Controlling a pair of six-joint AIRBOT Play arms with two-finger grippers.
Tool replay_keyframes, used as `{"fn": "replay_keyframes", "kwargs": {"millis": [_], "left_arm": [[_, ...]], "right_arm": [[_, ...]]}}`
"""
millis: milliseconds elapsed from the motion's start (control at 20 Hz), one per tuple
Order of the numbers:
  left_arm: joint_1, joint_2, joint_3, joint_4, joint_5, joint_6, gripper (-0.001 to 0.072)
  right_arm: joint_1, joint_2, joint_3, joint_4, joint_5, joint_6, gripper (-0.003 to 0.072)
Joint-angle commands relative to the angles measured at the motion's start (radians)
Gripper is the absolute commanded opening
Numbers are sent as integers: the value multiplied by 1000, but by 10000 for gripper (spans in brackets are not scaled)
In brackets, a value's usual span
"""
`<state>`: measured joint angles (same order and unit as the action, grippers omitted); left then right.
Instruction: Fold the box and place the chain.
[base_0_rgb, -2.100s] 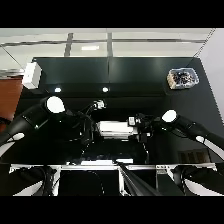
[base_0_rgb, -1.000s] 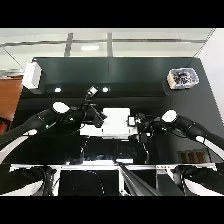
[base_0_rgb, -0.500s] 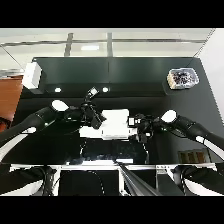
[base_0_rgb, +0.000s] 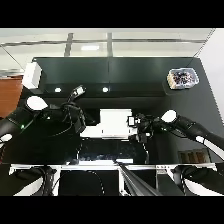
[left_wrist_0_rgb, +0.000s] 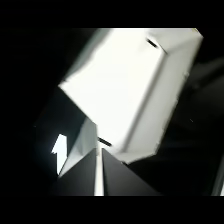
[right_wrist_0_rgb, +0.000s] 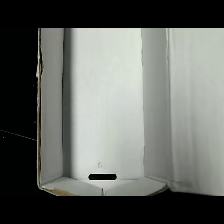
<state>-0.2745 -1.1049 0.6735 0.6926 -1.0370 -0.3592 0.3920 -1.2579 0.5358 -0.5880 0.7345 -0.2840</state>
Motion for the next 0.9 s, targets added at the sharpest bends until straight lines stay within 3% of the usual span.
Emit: {"fn": "replay_keyframes", "kwargs": {"millis": [0,50,250,450,700,850], "left_arm": [[2,6,-5,91,-60,106,478],[-3,2,-5,114,-18,124,720],[-11,-40,-3,118,115,207,718],[-41,-102,-3,121,91,468,717],[-142,-119,-3,166,93,485,697],[-148,-119,-4,135,92,462,668]], "right_arm": [[1,0,0,0,1,0,224],[1,0,0,0,1,0,224],[1,0,0,0,1,0,224],[1,0,0,0,2,0,224],[1,0,0,0,1,0,224],[1,0,0,0,1,0,224]]}}
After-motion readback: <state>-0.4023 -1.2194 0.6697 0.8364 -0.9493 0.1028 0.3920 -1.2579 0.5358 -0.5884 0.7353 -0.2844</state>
